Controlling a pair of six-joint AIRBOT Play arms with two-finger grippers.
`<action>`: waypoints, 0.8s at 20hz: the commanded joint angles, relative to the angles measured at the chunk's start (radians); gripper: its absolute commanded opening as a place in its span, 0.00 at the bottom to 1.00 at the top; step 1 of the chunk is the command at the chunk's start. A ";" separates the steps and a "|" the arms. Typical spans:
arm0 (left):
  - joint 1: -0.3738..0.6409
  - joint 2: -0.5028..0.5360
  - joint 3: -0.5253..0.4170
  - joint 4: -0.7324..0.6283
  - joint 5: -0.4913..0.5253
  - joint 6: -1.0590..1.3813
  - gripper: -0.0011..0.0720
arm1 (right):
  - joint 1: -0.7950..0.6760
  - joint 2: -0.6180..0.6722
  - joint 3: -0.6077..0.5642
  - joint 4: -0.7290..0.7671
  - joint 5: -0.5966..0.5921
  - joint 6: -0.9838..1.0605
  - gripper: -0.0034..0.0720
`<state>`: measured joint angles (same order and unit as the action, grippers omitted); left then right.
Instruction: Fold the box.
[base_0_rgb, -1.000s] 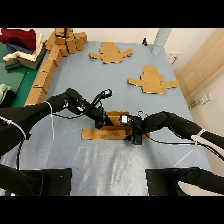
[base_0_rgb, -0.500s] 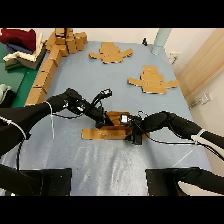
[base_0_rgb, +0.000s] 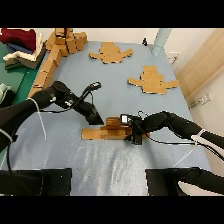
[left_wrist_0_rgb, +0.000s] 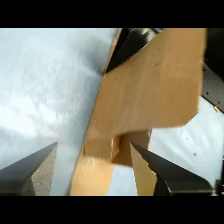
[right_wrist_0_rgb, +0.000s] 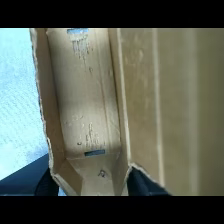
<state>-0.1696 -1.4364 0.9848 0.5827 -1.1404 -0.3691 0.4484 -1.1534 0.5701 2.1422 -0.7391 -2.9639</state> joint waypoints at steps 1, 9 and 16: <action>0.032 0.062 0.001 0.156 -0.146 -0.330 0.46 | 0.000 0.000 0.000 0.000 0.000 0.000 0.71; -0.102 -0.019 0.028 -0.225 -0.107 -0.491 0.03 | 0.000 0.000 0.000 0.000 0.000 0.000 0.71; -0.117 -0.155 0.158 -0.044 0.148 -0.634 0.03 | 0.000 0.000 0.000 0.000 0.000 0.000 0.71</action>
<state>-0.2729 -1.5436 1.1110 0.4324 -1.1049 -0.9031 0.4484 -1.1534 0.5701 2.1422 -0.7395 -2.9639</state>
